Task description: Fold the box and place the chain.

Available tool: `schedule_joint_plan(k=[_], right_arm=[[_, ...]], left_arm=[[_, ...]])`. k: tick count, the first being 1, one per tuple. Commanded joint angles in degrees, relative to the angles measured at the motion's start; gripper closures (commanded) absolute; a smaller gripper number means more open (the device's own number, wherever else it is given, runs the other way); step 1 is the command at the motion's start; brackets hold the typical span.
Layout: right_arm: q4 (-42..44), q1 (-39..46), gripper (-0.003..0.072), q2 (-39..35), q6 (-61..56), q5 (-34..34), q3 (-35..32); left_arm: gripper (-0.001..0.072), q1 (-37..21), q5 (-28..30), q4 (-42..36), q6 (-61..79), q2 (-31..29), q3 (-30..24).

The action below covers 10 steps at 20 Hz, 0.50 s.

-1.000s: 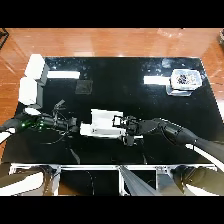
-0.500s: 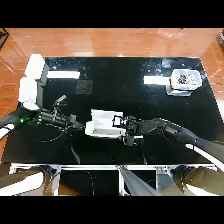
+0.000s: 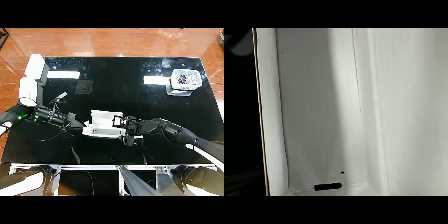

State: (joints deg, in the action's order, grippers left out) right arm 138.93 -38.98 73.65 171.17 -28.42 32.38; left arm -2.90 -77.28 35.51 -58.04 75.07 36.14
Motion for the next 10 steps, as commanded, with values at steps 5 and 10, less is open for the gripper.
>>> schedule_joint_plan(k=[5,10], right_arm=[[0.02,-0.04,0.0666,0.0,-0.35,0.33,-0.02],[0.02,-0.04,0.0666,0.0,-0.35,0.33,-0.02]], left_arm=[[0.0189,-0.02,-1.11,-0.2,-0.9,-2.19,0.13],[0.0212,-3.04,0.11,0.5,-0.83,-2.21,0.15]])
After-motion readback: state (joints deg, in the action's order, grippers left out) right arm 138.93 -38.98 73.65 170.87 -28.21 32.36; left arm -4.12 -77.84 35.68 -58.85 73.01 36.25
